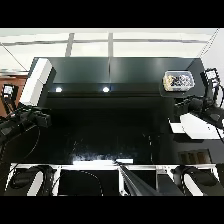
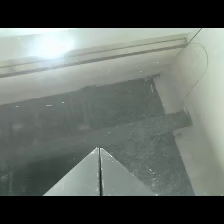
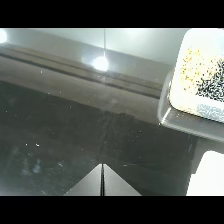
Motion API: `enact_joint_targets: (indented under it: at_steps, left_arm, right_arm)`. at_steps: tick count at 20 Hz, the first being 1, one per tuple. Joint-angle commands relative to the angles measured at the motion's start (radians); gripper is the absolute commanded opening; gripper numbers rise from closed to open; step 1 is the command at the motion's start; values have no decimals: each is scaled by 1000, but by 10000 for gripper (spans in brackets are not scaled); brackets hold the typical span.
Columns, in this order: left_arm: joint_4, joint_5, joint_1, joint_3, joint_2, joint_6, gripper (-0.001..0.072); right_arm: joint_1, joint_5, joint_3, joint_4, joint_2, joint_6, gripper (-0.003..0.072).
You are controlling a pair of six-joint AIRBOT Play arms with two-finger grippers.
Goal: Fold the box and place the chain.
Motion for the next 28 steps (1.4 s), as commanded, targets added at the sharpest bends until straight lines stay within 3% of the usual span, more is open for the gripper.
enact_joint_targets:
  at_steps: [1, 4, 5, 8, 10, 11, 12, 14, 17, 19, 20, 23, 24, 25, 26, 28]
  left_arm:
    - [-113, 33, 0, 0, -2, -10, 29]
    - [-164, 105, 0, 0, -2, -10, 29]
    - [-164, 112, 0, 0, -2, -14, 29]
    - [-164, 113, 0, -1, -6, -13, 29]
    - [-164, 113, 0, -1, -23, -13, 29]
    - [-164, 113, 0, -1, -32, -13, 29]
    - [-164, 113, 0, -1, -43, -13, 29]
    - [-168, 113, 0, -1, -63, -13, 29]
    - [-172, 112, 0, -1, -80, -13, 30]
    - [-171, 111, 0, -1, -88, -13, 29]
    - [-172, 111, 0, -1, -89, -13, 29]
    - [-172, 109, 0, -1, -89, -13, 29]
    - [-172, 109, 0, -1, -89, -13, 29]
    - [-172, 109, 0, -1, -89, -13, 29]
    - [-172, 109, 0, -1, -89, -13, 29]
    - [-172, 109, 0, -1, -89, -13, 29]
  right_arm:
    - [1, -2, 0, 43, 1, 2, 21]
    - [1, -26, 0, 145, 0, 1, 21]
    - [2, -84, 0, 170, 0, -4, 21]
    - [1, -392, 0, 182, -3, -5, 21]
    - [-16, -718, 0, 123, -31, -31, 21]
    - [-59, -883, 2, 117, -65, -45, 21]
    - [-150, -943, 27, 153, -117, -54, 20]
    - [-415, -700, 147, 237, -251, -58, 20]
    - [-769, -243, 354, 228, -474, -15, 21]
    - [-983, 20, 468, 186, -612, 237, 21]
    - [-1067, 133, 505, 164, -667, 331, 21]
    - [-1210, 426, 601, 104, -827, 306, 24]
    - [-1218, 493, 629, 63, -872, 283, 154]
    - [-1215, 574, 655, 48, -917, 211, 577]
    - [-1205, 658, 678, 56, -956, 112, 720]
    - [-1169, 731, 706, 54, -1008, 23, 720]
